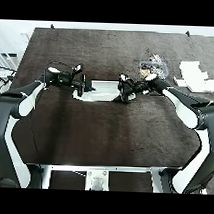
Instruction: Fold the box and place the chain.
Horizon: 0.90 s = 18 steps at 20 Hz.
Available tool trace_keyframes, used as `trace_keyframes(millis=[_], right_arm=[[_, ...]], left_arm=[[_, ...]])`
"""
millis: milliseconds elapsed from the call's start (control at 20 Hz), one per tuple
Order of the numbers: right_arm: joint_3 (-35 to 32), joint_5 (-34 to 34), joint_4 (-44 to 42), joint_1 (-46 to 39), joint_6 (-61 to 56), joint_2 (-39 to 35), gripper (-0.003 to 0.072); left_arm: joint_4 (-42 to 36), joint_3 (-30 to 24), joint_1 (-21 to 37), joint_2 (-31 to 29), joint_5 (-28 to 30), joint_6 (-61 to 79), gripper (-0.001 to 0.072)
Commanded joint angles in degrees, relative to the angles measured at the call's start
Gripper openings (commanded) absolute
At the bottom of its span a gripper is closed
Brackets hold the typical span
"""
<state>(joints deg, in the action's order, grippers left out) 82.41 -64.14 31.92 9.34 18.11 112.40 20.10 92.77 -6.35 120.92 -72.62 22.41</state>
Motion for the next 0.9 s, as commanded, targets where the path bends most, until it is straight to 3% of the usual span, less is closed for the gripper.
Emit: trace_keyframes(millis=[0, 250, 350, 400, 550, 800, 850], right_arm=[[0.0, 0.0, 0.0, 0.0, 0.0, 0.0, 0.0579], [0.0, 0.0, 0.0, 0.0, 0.0, 0.0, 0.0579], [0.0, 0.0, 0.0, 0.0, 0.0, 0.0, 0.0579], [0.0, 0.0, 0.0, 0.0, 0.0, 0.0, 0.0579], [0.0, 0.0, 0.0, 0.0, 0.0, 0.0, 0.0579], [0.0, 0.0, 0.0, 0.0, 0.0, 0.0, 0.0579], [0.0, 0.0, 0.0, 0.0, 0.0, 0.0, 0.0579]], left_arm=[[0.0, 0.0, 0.0, 0.0, -1.1, -0.1, 0.0019], [-0.2, 0.0, 0.2, 0.0, -2.4, 0.0, 0.0021], [-1.2, 0.0, 0.2, 0.0, -2.8, 0.2, 0.0339], [-2.0, 0.1, 0.2, 0.0, -3.0, 0.2, 0.0357], [-2.3, 0.9, 1.0, -0.7, -5.1, 0.1, 0.0357], [-2.6, 6.6, 6.8, -0.7, -16.9, -4.3, 0.0349], [-2.8, 8.2, 7.9, -0.7, -19.2, -5.9, 0.0193]])
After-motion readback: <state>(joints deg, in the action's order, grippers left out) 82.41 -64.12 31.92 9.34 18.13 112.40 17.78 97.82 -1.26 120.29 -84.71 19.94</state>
